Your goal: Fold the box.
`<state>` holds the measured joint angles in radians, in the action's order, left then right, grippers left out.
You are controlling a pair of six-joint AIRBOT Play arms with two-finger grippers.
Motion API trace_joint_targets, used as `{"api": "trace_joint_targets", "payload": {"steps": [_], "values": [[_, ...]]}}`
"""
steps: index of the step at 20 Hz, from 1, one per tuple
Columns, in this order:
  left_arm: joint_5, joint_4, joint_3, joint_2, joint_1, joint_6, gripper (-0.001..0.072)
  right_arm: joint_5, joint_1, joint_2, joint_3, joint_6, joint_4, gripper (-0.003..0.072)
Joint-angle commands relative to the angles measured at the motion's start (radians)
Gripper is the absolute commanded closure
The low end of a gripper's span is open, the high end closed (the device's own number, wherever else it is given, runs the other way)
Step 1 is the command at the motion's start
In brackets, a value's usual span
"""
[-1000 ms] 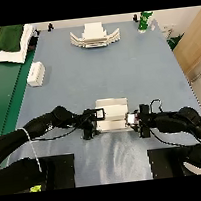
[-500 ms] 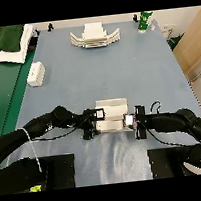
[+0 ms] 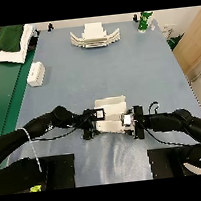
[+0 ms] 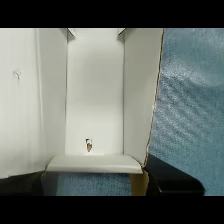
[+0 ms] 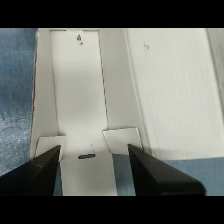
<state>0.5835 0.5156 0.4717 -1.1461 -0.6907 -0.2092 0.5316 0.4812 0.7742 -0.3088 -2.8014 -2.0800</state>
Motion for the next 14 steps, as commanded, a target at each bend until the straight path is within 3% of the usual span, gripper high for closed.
{"api": "trace_joint_targets", "payload": {"steps": [1,2,4,6,9,11,14], "values": [[0.0,0.0,0.001,0.0,-0.001,0.0,0.024,0.003,0.001,0.0,0.0,0.0,-0.003,-0.0034],[0.0,0.0,0.001,0.0,-0.001,0.0,0.024,0.021,0.001,-0.01,0.0,0.011,-0.002,-0.0009],[0.0,0.0,0.001,0.0,-0.001,0.0,0.024,0.169,0.001,-0.061,-0.03,0.213,0.11,0.0483],[0.0,0.0,0.001,0.0,-0.001,0.0,0.024,0.351,0.001,-0.126,-0.095,0.696,0.358,0.0684],[0.0,0.0,0.001,0.0,-0.001,0.0,0.024,0.579,-0.01,-0.228,-0.213,1.324,0.779,0.0685],[0.0,0.0,0.001,0.0,-0.001,0.0,0.024,0.714,-0.078,-0.25,-0.254,1.632,0.967,0.0685],[0.0,0.0,0.001,0.0,-0.001,0.0,0.024,0.743,-0.289,-0.18,-0.217,1.737,0.81,0.0686]]}}
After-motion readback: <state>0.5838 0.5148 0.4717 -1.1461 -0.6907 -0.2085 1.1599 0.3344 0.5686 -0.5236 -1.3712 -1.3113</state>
